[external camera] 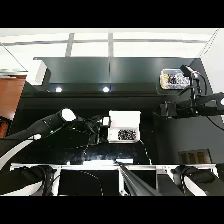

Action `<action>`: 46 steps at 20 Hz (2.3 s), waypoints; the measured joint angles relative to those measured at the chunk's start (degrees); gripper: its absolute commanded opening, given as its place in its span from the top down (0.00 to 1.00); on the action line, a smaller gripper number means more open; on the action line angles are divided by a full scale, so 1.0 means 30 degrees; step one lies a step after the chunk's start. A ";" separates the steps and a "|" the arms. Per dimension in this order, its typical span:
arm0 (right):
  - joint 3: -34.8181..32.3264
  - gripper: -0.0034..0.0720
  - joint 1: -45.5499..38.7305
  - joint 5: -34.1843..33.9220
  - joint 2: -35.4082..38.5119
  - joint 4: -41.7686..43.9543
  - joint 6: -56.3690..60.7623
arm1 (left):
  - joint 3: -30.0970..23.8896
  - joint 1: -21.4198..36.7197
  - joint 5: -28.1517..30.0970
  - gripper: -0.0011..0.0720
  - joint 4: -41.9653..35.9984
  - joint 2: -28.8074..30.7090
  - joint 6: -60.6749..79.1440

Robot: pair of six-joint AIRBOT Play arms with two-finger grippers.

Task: Fold the box and place the chain.

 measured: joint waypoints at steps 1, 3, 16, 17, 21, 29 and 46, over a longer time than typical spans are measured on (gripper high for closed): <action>0.0000 0.50 0.0000 0.0000 0.0000 0.0000 0.0000 | 0.0000 0.0000 -0.0007 0.01 0.0117 0.0007 -0.0189; 0.0000 0.50 0.0000 0.0000 0.0000 -0.0015 -0.0007 | 0.0007 -0.0022 -0.0073 0.01 0.0211 0.0036 -0.0401; 0.0000 0.50 0.0000 -0.0007 0.0000 -0.0044 -0.0015 | 0.0000 -0.0095 -0.0306 0.01 -0.0787 0.0044 -0.0685; 0.0000 0.50 0.0000 -0.0007 0.0000 -0.0044 -0.0022 | 0.0000 -0.0175 -0.0291 0.01 -0.0809 0.0036 -0.0678; 0.0000 0.50 0.0000 -0.0007 0.0000 -0.0058 -0.0058 | 0.0000 -0.0721 0.0029 0.14 -0.0976 -0.0044 -0.0678; 0.0000 0.01 0.0146 -0.0568 -0.0007 -0.1887 -0.1100 | 0.0015 -0.0648 0.0430 0.44 -0.0576 -0.0051 -0.0685; 0.0372 0.01 0.0590 -0.0313 -0.7002 0.5209 -1.5475 | 0.0044 -0.0612 0.0634 0.43 -0.0117 -0.0051 -0.0729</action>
